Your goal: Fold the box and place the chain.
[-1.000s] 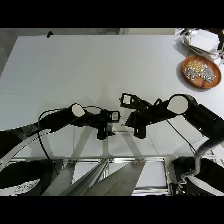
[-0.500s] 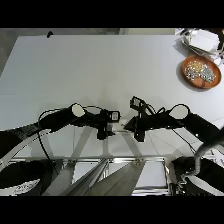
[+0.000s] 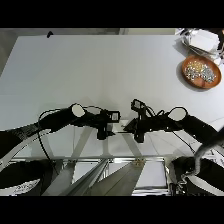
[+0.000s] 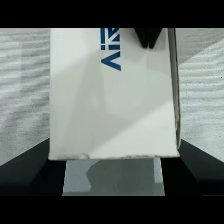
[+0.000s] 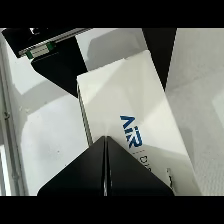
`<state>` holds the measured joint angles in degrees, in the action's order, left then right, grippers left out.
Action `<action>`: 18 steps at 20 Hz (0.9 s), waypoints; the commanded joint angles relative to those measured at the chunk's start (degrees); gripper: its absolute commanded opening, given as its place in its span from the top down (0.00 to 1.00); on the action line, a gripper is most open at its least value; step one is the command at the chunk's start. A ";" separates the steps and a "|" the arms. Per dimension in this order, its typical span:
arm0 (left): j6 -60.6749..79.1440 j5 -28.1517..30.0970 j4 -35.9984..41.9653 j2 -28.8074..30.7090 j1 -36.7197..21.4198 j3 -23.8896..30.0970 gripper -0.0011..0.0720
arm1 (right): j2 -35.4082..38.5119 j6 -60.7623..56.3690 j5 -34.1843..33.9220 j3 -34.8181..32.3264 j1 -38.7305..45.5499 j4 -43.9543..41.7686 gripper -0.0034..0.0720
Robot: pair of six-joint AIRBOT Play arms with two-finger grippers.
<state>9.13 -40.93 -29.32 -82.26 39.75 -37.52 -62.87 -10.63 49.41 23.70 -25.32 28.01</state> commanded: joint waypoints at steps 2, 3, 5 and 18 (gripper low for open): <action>-0.13 -0.07 0.13 -0.02 -0.02 0.02 0.56 | -0.13 0.50 -3.08 -1.73 0.04 0.74 0.95; -0.13 -0.04 0.13 -0.02 -0.02 0.02 0.56 | -0.13 0.50 -3.82 -1.70 0.04 0.42 0.95; -0.13 -0.04 0.13 -0.02 -0.02 0.00 0.56 | 0.00 0.83 -3.89 -1.38 0.04 -2.01 0.95; -0.13 -0.07 0.13 -0.04 -0.02 0.02 0.56 | 14.95 -50.31 -2.84 12.94 0.11 42.97 0.94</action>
